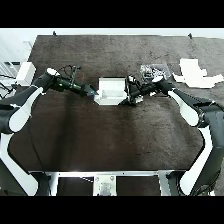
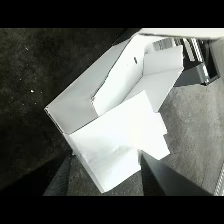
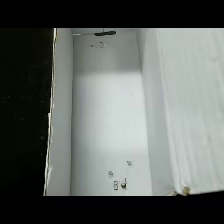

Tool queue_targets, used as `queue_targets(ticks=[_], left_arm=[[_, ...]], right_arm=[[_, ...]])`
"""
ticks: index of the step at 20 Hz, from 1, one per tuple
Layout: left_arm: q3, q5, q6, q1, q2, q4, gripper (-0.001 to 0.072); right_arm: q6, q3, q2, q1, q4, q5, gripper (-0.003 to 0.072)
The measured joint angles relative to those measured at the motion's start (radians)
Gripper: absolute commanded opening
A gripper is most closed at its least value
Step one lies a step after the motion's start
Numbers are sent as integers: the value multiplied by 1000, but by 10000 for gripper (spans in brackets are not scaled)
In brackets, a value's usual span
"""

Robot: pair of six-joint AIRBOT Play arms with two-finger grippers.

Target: Fold the box and place the chain.

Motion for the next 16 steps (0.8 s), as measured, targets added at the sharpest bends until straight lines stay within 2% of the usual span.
queue_targets(ticks=[16], left_arm=[[0, 11, -126, -32, 3, -3, 490]], right_arm=[[0, 0, 0, 0, 0, 0, 584]])
